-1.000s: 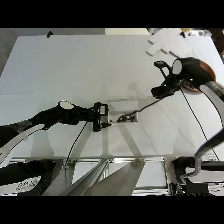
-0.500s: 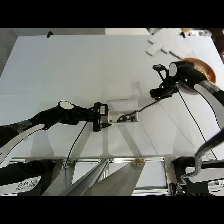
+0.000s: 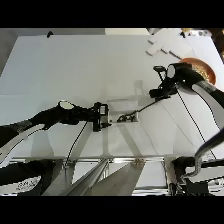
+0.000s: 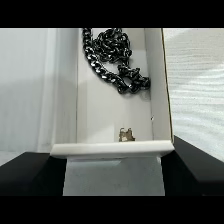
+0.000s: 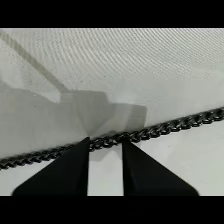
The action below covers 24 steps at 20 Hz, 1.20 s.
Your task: Fold the box and place the chain.
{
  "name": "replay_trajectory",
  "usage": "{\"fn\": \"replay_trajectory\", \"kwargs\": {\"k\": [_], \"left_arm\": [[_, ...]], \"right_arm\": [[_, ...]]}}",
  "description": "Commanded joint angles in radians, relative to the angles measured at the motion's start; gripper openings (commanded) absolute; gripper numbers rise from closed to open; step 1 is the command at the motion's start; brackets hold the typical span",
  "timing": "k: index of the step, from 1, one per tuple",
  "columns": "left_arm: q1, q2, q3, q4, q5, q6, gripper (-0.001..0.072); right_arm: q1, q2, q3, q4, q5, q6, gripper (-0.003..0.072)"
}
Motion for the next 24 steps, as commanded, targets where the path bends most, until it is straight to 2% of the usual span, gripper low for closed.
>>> {"fn": "replay_trajectory", "kwargs": {"k": [1,4,10,17,19,24], "left_arm": [[0.0,0.0,0.0,0.0,0.0,0.0,0.0063],[0.0,0.0,0.0,0.0,0.0,0.0,0.0063],[0.0,0.0,0.0,0.0,0.0,0.0,0.0063],[0.0,0.0,0.0,0.0,0.0,0.0,0.0063],[0.0,0.0,0.0,0.0,0.0,0.0,0.0063],[0.0,0.0,0.0,0.0,0.0,0.0,0.0063]], "right_arm": [[0.0,-0.003,-0.012,0.007,0.03,0.006,0.0107],[0.0,-0.003,-0.04,0.013,0.031,-0.001,0.0008],[0.0,0.073,-0.042,0.011,0.009,-0.045,0.0008],[0.0,0.317,-0.042,0.035,0.027,-0.121,0.0007],[0.0,0.403,-0.042,0.086,0.042,-0.145,0.0007],[0.023,0.631,-0.042,0.375,0.074,-0.281,0.0007]]}}
